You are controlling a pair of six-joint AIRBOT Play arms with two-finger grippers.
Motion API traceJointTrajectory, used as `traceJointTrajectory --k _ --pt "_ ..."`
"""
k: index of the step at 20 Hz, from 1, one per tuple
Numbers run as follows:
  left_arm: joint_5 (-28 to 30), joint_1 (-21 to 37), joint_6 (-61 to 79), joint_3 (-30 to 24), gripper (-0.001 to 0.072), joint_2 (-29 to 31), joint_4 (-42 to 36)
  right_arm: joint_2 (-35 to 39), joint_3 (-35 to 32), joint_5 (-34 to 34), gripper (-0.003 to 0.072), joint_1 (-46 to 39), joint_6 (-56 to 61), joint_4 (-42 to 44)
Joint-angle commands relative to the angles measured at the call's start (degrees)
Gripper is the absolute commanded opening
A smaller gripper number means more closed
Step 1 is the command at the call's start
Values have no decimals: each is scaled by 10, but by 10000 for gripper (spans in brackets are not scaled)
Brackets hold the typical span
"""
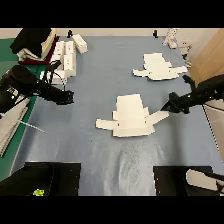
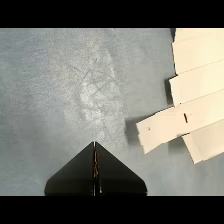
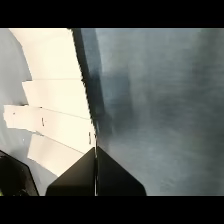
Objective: Fold the box.
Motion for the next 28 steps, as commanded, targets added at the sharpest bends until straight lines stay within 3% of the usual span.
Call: traceJointTrajectory --k 1,2,3,4,5,8,13,18,21,24,28 --pt "-23 0 15 0 14 -1 -14 104 -115 106 0 92 108 -47" --pt "-23 0 15 0 14 -2 -21 113 -129 115 6 104 133 -68" --pt "-21 0 15 0 15 -3 -24 113 -135 114 86 112 141 -84" --pt "-18 0 15 0 15 -5 -25 112 -137 108 256 116 142 -92" --pt "-18 0 15 0 15 -6 -25 110 -137 92 305 116 142 -93" --pt "-18 0 15 0 15 -8 -33 99 -137 55 303 116 142 -94" --pt "-17 0 13 0 15 -8 -48 92 -150 53 302 116 136 -71" --pt "-19 0 13 0 16 -8 -48 112 -150 49 302 106 238 -214" --pt "-19 0 13 0 16 -8 -48 165 -151 23 302 93 267 -239" --pt "-19 0 13 0 15 -8 -48 218 -174 6 301 89 272 -223" --pt "-19 0 13 0 15 -8 -48 223 -244 82 301 89 204 -92"
